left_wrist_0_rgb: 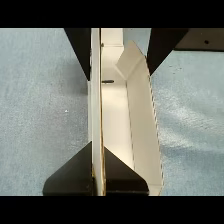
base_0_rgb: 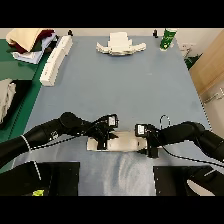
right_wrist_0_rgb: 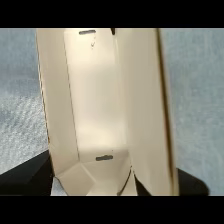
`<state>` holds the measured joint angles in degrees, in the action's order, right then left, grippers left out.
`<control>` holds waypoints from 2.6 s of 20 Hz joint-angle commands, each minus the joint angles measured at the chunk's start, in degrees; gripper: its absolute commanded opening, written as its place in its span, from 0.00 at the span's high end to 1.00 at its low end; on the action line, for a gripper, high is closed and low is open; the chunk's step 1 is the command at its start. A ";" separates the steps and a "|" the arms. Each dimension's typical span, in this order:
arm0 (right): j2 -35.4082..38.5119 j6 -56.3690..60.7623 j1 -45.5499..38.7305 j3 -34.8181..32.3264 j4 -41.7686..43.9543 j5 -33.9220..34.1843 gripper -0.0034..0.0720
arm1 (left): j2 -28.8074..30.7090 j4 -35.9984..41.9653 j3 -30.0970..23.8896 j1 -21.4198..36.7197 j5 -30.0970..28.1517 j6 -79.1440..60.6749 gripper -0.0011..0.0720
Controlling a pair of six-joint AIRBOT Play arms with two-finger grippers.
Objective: Fold the box.
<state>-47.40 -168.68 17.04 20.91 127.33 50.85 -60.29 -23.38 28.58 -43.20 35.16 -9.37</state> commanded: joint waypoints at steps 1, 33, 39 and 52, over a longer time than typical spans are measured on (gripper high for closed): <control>-3.85 -3.39 -0.72 -0.22 1.95 0.17 0.00 | 0.00 0.00 -0.02 -0.02 -0.09 -0.02 0.97; -4.66 -3.41 -1.18 -1.22 0.13 -3.67 0.27 | -0.02 -0.02 -0.02 -0.02 -0.09 -0.02 0.97; -4.68 -3.41 -1.20 -1.22 -0.02 -3.67 0.27 | 0.00 0.00 -0.02 -0.02 -0.09 -0.02 0.97; -4.68 -3.41 -1.20 -1.22 -0.04 -3.69 0.27 | -0.02 0.17 -0.02 -0.02 -0.09 0.00 0.97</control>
<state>-52.05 -172.09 15.84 19.64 127.28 47.16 -60.29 -23.33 28.58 -43.20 35.07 -9.37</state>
